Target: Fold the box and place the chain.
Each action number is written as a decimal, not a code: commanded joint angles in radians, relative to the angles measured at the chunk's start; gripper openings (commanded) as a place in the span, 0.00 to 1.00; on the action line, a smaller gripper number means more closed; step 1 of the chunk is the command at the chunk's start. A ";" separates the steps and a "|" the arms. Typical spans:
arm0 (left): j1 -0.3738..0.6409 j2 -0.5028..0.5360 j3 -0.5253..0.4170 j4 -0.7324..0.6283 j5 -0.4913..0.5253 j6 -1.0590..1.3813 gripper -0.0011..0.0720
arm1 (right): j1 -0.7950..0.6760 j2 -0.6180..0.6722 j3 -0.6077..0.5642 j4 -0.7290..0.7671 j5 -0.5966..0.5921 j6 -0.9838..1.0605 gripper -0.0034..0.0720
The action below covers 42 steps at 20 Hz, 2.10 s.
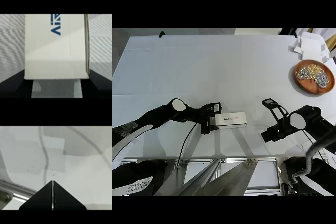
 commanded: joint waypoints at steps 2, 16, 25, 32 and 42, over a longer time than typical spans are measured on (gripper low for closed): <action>0.000 0.001 0.000 0.000 0.000 0.000 0.03 | 0.000 -0.006 -0.002 -0.013 0.114 0.130 0.07; 0.007 0.018 0.000 0.016 -0.007 -0.058 0.02 | -0.354 -0.006 -0.002 -0.100 0.168 0.177 0.07; 0.230 0.368 0.000 0.401 0.003 -0.765 0.02 | -0.441 -0.006 -0.002 -0.099 0.168 0.161 0.07; 0.567 0.608 0.000 0.795 -0.087 -1.206 0.02 | -0.441 -0.006 -0.002 -0.099 0.168 0.161 0.07; 0.821 0.602 -0.106 0.820 -0.144 -1.324 0.02 | -0.441 -0.006 -0.002 -0.099 0.168 0.161 0.07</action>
